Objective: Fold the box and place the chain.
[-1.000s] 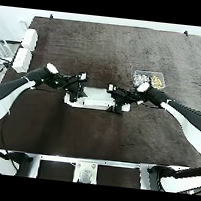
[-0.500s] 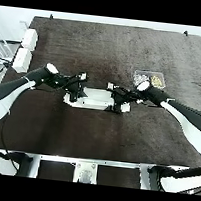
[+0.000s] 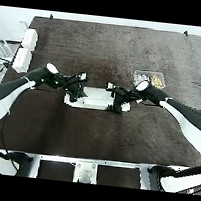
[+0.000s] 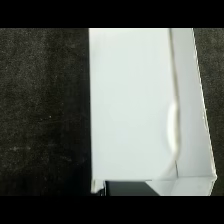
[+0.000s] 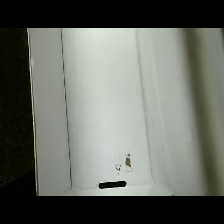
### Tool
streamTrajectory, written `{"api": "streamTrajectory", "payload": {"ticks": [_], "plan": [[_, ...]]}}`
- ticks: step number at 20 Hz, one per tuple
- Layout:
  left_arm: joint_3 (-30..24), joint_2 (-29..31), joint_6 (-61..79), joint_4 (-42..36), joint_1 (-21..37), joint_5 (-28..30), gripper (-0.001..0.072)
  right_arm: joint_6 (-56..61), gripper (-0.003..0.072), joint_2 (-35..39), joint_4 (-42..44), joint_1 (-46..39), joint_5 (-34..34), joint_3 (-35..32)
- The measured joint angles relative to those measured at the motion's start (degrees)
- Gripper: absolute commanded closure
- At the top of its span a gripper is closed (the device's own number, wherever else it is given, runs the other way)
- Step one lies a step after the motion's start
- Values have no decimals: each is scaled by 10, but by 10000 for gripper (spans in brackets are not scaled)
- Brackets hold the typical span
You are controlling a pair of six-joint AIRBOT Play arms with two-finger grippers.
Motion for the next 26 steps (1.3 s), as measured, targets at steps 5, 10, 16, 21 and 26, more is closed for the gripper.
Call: {"api": "streamTrajectory", "payload": {"ticks": [5, 10, 16, 21, 26], "plan": [[0, 0, 0, 0, 0, 0, 689, 1, 58, 0, -2, -2, -4, 1], [0, 0, 0, 0, 0, 0, 689, 1, 93, 0, -3, -2, -5, 1], [0, 0, 0, 0, 0, 0, 689, 1, 92, 0, -3, -2, -7, 1], [0, 0, 0, 0, 0, 0, 689, 0, 92, 0, -3, -2, -7, 1], [0, 0, 0, 0, 0, 0, 690, 0, 92, 0, -3, -2, -7, 1]]}}
